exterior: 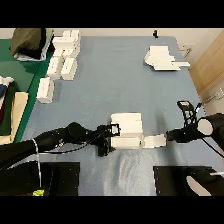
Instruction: Fold the box.
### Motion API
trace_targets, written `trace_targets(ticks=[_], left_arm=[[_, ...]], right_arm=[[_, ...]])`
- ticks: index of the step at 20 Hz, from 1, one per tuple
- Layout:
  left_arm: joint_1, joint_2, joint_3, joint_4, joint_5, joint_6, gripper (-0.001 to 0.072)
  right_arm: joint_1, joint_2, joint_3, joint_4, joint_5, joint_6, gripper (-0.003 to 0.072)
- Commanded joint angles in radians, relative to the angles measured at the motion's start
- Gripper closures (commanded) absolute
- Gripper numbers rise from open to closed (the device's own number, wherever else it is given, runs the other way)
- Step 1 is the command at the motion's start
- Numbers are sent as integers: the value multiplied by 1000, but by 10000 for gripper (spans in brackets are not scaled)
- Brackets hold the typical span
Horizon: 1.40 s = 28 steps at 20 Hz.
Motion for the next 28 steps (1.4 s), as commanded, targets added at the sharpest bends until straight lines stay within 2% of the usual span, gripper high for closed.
trace_targets(ticks=[1,3,6,11,12,14,16,17,18,20,25,28], left_arm=[[0,0,0,0,0,0,245],[0,0,0,0,0,0,245],[0,0,0,0,0,0,244],[0,0,0,0,0,0,244],[0,0,0,0,0,0,245],[0,0,0,0,0,0,245],[0,0,0,0,0,0,245],[0,0,0,0,0,0,245],[0,0,0,0,0,1,245],[0,0,0,0,0,0,245],[0,0,0,0,0,0,245],[0,0,0,0,0,0,245]], right_arm=[[-41,-136,-31,223,-69,-39,686],[-41,-193,-31,401,-108,-173,686],[-41,-189,-30,606,-89,-296,686],[-41,-92,-30,651,-39,-300,685],[-41,-72,-30,655,-39,-300,658],[-41,-36,-30,658,-32,-300,450],[-41,-24,-30,671,-32,-300,446],[-41,-26,-30,698,-29,-300,402],[-41,-27,-30,735,-30,-302,283],[-41,-27,-30,797,-41,-320,271],[-33,-83,-32,781,-72,-318,271],[47,-140,-23,750,-146,-294,276]])
